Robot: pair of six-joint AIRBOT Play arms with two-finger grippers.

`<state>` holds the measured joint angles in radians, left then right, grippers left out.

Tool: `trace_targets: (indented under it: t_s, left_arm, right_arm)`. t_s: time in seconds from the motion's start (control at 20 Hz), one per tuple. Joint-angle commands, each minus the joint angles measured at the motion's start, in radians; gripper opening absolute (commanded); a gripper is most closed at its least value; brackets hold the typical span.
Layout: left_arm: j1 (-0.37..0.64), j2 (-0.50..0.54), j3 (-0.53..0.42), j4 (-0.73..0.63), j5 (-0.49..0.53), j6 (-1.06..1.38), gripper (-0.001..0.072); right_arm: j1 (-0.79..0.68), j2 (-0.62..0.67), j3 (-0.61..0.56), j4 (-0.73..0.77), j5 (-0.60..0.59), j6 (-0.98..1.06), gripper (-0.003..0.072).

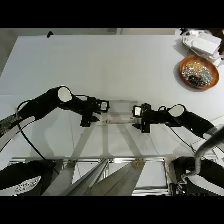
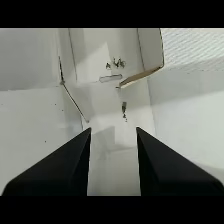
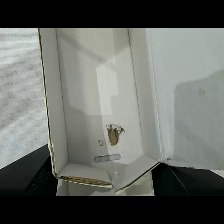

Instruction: Fold the box and place the chain.

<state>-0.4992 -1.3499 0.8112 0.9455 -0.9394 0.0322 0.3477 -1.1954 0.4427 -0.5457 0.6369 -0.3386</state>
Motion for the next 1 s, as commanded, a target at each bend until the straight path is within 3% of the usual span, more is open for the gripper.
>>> trace_targets:
  t_s: [0.0,0.45,0.55,0.95]
  left_arm:
    - [-0.002,-0.011,-0.012,-0.021,0.034,0.046,0.0241]
    - [-0.05,-0.015,-0.012,-0.123,0.095,0.047,0.0247]
    - [-0.063,-0.019,-0.012,-0.126,0.09,0.051,0.0135]
    - [-0.078,-0.05,-0.012,-0.209,0.121,0.053,0.013]
  right_arm:
    - [0.0,0.001,0.0,0.0,0.0,0.0,0.0511]
    - [0.0,0.001,0.0,0.0,0.0,0.0,0.0511]
    - [0.0,0.001,0.0,0.0,0.0,0.001,0.0511]
    - [0.0,0.001,0.0,0.0,0.0,0.001,0.0511]
